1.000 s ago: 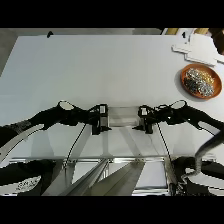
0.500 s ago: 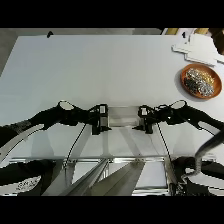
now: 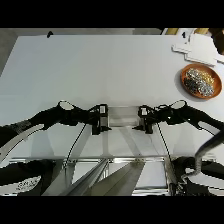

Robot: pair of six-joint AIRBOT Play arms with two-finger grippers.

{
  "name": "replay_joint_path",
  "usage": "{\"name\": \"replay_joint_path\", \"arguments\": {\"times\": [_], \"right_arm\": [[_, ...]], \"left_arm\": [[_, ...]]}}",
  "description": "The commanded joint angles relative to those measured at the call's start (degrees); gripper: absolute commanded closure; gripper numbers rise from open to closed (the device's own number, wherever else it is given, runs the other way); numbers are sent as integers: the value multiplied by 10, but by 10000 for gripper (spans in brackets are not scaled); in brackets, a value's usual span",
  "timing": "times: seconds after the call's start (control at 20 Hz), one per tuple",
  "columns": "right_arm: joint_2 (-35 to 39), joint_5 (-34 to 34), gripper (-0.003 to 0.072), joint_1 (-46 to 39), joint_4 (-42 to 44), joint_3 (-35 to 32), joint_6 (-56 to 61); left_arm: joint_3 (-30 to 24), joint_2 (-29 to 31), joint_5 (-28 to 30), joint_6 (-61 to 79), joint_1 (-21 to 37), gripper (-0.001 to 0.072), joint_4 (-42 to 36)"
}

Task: Fold the box and place the chain.

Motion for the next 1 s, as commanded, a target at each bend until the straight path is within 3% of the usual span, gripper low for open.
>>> {"name": "replay_joint_path", "arguments": {"times": [0.0, 0.2, 0.25, 0.3, 0.35, 0.55, 0.8, 0.95], "right_arm": [[0, 0, 279, 0, 0, 0, 0], [0, 18, 275, 0, -4, 0, 14], [0, 19, 220, 0, -4, 0, 23], [0, 19, 70, 0, -4, 0, 48], [0, 14, -1, 0, -4, 0, 64], [24, -5, 0, 0, -25, 0, 166], [120, -48, 32, 0, -233, 0, 351], [205, -39, 32, 0, -350, 0, 476]], "left_arm": [[0, 0, 0, 0, 0, 697, 0], [0, 0, 0, 0, 0, 697, 0], [0, 0, 0, 0, 0, 697, 0], [0, 0, 0, 0, 0, 697, 0], [0, 0, 0, 0, 0, 697, 0], [0, 0, 0, 0, 0, 697, 0], [0, 0, 0, 0, 0, 697, 0], [0, 0, 0, 0, 0, 697, 0]]}}
